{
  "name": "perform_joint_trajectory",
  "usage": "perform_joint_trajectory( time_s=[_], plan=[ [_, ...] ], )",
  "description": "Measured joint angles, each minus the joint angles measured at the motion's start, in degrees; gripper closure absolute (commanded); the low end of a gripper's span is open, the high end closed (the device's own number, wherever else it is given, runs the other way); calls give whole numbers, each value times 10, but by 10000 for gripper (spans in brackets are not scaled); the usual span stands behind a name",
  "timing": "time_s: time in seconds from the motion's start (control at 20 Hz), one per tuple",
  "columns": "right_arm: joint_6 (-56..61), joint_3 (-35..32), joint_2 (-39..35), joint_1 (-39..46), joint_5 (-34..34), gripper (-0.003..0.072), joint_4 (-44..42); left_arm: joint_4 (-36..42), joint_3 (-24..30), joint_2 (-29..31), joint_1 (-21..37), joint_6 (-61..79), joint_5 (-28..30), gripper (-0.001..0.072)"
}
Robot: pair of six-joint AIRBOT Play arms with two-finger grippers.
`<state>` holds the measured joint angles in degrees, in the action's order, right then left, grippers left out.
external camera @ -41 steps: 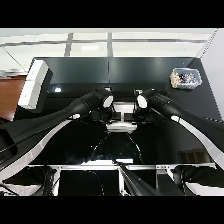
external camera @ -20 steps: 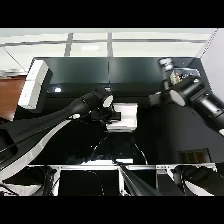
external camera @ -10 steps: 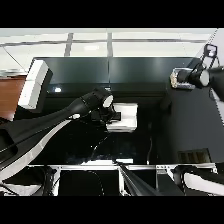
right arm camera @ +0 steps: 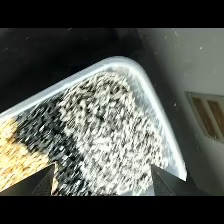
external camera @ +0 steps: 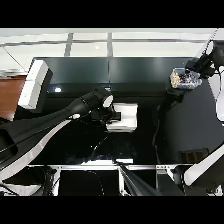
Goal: Fold the box and place the chain.
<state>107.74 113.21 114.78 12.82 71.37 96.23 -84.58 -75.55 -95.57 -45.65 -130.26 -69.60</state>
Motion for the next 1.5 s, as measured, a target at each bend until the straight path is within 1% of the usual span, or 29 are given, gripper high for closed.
perform_joint_trajectory(
  time_s=[0.15,0.25,0.3,0.35,0.4,0.55,0.75,0.9,1.0,1.2,1.35,1.5],
  plan=[
    [-24,24,32,9,15,-22,-3,0,0,0,0,0,0,683],
    [-40,30,47,13,21,172,-4,0,0,0,0,0,0,683],
    [-46,32,53,14,22,350,-3,0,0,0,0,0,0,683],
    [-53,34,57,15,22,485,-2,0,0,0,0,0,0,683],
    [-58,35,59,16,22,677,1,0,0,0,0,0,0,683],
    [-74,37,56,16,25,670,-3,0,0,0,0,0,0,683],
    [-113,37,0,11,32,670,-5,0,0,0,0,0,0,683],
    [-147,30,-73,12,42,671,-27,0,0,0,0,0,0,683],
    [-172,7,-142,16,43,671,-61,0,0,0,0,0,1,683],
    [-211,-60,-290,29,29,671,-153,0,0,0,0,0,1,683],
    [-228,-82,-385,29,23,671,-240,0,0,0,0,0,2,683],
    [-235,-90,-458,7,30,670,-292,0,0,0,0,0,2,683]
  ],
)
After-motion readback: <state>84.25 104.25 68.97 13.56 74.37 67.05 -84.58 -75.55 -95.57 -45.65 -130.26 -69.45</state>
